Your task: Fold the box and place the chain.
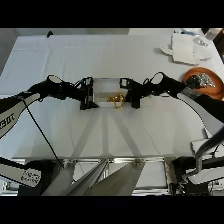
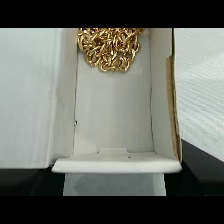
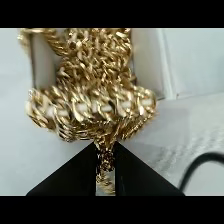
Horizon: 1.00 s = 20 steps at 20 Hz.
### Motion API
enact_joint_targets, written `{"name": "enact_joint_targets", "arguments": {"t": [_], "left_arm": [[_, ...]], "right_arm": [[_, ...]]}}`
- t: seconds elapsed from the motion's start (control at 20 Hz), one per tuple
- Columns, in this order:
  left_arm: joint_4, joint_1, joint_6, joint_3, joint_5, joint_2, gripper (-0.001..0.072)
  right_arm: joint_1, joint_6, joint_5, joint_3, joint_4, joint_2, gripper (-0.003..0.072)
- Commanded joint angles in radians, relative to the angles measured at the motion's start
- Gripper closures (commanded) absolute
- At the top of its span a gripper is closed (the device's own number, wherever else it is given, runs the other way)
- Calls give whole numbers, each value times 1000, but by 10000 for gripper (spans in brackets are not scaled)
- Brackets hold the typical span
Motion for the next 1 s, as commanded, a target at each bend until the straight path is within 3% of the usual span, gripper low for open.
{"name": "enact_joint_targets", "arguments": {"t": [0.0,0.45,0.55,0.8,0.95], "left_arm": [[1,0,0,0,-1,0,316],[0,0,0,0,-1,0,316],[0,0,0,0,-1,0,316],[0,0,0,0,-1,0,316],[0,0,0,0,-1,0,316]], "right_arm": [[-1,96,-30,2,9,89,675],[61,202,-42,3,11,295,675],[111,202,-116,5,10,295,674],[232,205,-450,5,17,294,676],[261,206,-488,5,43,293,676]]}}
